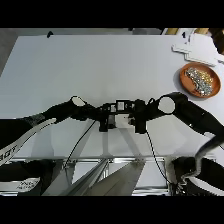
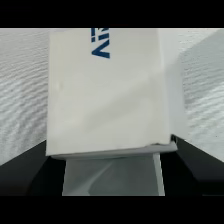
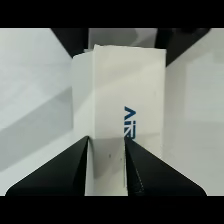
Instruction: Fold the box and place the chain.
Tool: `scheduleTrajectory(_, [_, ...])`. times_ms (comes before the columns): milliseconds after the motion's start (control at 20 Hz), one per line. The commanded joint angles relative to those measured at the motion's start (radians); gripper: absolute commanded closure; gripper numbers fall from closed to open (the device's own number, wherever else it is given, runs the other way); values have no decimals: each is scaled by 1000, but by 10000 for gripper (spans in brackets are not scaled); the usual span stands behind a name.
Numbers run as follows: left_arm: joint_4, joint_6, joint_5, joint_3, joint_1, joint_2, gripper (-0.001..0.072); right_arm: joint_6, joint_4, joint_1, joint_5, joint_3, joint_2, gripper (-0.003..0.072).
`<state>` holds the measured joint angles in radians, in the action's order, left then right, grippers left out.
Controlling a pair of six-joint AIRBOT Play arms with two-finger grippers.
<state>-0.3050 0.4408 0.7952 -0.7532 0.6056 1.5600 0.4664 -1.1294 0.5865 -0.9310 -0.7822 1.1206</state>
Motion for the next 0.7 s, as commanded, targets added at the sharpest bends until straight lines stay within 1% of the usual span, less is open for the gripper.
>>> scheduleTrajectory(0, [-2,2,2,0,1,0,540,41,-46,0,85,3,-45,503])
scheduleTrajectory(200, [-2,2,2,0,1,0,540,65,-51,0,84,8,-50,538])
scheduleTrajectory(250, [-2,2,2,0,1,0,540,65,-51,0,84,11,-48,573])
scheduleTrajectory(400, [-2,2,2,0,1,0,540,65,-51,0,90,31,-37,581])
scheduleTrajectory(450, [-2,2,2,0,1,0,540,65,-49,0,86,38,-37,578])
scheduleTrajectory(550, [-2,2,2,0,1,0,540,65,-48,0,63,41,-37,549])
scheduleTrajectory(650, [-2,2,2,0,1,0,540,65,-40,0,48,43,-37,485])
